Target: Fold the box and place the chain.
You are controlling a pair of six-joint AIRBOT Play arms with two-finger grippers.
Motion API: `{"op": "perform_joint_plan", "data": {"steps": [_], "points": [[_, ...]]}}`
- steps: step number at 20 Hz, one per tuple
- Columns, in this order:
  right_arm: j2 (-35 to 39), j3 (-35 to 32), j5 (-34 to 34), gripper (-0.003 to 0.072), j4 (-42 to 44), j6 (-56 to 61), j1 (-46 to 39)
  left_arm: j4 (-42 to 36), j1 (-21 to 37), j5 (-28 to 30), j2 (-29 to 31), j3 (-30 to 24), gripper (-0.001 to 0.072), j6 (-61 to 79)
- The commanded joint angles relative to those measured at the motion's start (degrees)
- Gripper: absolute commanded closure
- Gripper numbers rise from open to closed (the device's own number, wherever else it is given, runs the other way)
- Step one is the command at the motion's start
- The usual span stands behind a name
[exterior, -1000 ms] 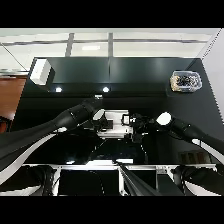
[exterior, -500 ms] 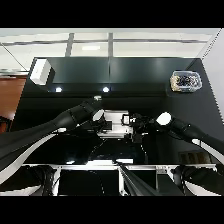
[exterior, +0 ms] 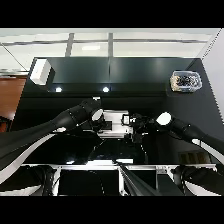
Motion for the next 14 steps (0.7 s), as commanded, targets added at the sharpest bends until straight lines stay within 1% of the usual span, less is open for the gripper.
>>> {"op": "perform_joint_plan", "data": {"steps": [1,2,3,7,9,12,13,14], "points": [[0.0,0.0,-0.3,0.0202,0.2,0.3,0.0,0.5,0.1,0.2,0.0,0.0,0.0681,0.0],[0.0,0.0,-0.6,0.0009,0.2,0.7,0.0,0.6,0.2,0.2,0.0,0.0,0.0681,0.0],[0.5,0.0,-0.6,0.0006,-0.2,1.3,0.0,0.6,0.2,0.2,0.0,0.0,0.0681,0.0],[4.9,0.0,1.6,0.0008,-7.2,5.8,0.0,0.8,0.2,0.9,0.0,0.1,0.0681,1.0],[7.0,0.0,2.7,0.0009,-11.0,5.8,0.0,0.8,0.2,0.9,0.0,0.1,0.0681,1.3],[7.6,0.0,3.0,0.0012,-11.4,5.8,0.0,0.7,0.2,0.9,0.0,0.1,0.0681,1.3],[7.6,0.0,3.0,0.0092,-11.4,5.8,0.0,0.7,0.2,0.9,0.0,0.1,0.0681,1.3],[7.6,0.0,3.0,0.0207,-11.4,5.8,0.0,0.7,0.2,0.9,0.0,0.1,0.0681,1.3]]}}
